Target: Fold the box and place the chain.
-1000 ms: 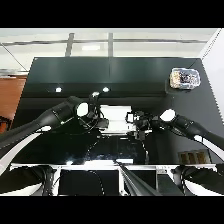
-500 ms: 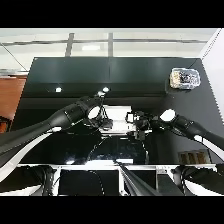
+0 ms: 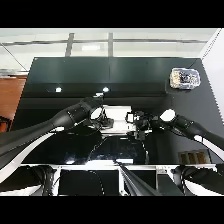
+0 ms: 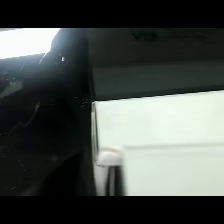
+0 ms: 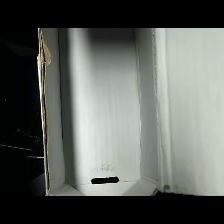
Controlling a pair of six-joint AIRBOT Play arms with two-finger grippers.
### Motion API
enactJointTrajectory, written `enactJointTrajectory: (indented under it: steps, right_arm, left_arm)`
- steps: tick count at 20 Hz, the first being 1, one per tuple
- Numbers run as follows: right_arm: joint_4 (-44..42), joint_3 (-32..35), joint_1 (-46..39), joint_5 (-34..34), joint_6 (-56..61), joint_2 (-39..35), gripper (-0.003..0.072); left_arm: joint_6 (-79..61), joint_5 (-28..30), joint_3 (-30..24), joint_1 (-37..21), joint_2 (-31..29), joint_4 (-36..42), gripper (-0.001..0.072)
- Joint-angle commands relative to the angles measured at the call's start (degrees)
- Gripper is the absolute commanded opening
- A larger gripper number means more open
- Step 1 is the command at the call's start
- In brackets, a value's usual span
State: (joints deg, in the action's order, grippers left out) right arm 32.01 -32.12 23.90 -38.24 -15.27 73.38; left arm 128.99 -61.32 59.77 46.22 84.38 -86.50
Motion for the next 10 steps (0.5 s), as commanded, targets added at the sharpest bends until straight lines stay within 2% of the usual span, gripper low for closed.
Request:
enactJointTrajectory:
  steps: [1, 2, 3, 8, 10]
  right_arm:
    - [0.0, 0.0, 0.02, -0.04, 0.0, 0.04, 0.0304]
    - [0.0, 0.0, 0.02, -0.04, 0.0, 0.04, 0.0304]
    - [0.0, 0.0, 0.02, -0.04, 0.0, 0.04, 0.0304]
    - [0.0, 0.0, 0.02, -0.02, 0.0, 0.04, 0.0304]
    - [0.0, 0.0, 0.02, -0.04, 0.0, 0.04, 0.0304]
  left_arm:
    - [0.42, 0.13, 0.02, 0.09, 0.2, 0.22, 0.0116]
    - [0.42, 0.13, 0.02, 0.09, 0.2, 0.22, 0.0039]
    - [0.42, 0.13, 0.02, 0.11, 0.2, 0.24, 0.0026]
    - [0.46, 0.22, 0.02, 0.11, 0.2, 0.26, 0.0037]
    - [0.44, 0.2, 0.31, 0.11, 0.22, 0.26, 0.04]
